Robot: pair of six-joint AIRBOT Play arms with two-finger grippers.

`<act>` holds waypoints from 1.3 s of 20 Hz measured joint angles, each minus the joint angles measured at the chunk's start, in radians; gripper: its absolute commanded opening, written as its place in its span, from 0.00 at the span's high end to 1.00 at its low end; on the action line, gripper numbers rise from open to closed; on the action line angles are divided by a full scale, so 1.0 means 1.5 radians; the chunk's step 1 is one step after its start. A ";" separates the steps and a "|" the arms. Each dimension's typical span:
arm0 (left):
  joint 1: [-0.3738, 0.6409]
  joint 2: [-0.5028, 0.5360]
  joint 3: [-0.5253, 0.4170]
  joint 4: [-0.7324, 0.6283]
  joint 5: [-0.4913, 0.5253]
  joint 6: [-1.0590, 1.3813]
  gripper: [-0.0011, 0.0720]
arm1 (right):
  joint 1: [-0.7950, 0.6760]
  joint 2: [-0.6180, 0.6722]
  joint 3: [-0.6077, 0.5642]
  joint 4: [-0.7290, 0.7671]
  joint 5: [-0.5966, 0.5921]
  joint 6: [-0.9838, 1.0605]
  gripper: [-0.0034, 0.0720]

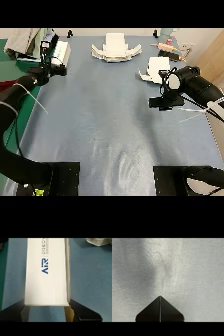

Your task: Fold the box.

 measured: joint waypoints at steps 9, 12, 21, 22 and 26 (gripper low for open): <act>0.040 -0.204 0.210 0.052 -0.032 -0.009 0.41 | 0.000 0.000 0.000 0.000 0.000 0.000 0.95; 0.047 -0.218 0.224 0.059 -0.041 -0.027 0.41 | 0.000 0.000 0.000 0.000 0.000 0.000 0.95; 0.099 -0.227 0.237 0.222 -0.169 -0.233 0.41 | 0.000 0.000 0.000 0.000 0.000 0.000 0.95; 0.102 -0.227 0.242 0.280 -0.189 -0.286 0.41 | 0.000 0.000 0.000 0.000 0.000 0.000 0.95; 0.102 -0.227 0.273 0.413 -0.267 -0.419 0.41 | 0.000 0.000 0.000 0.000 -0.001 0.000 0.95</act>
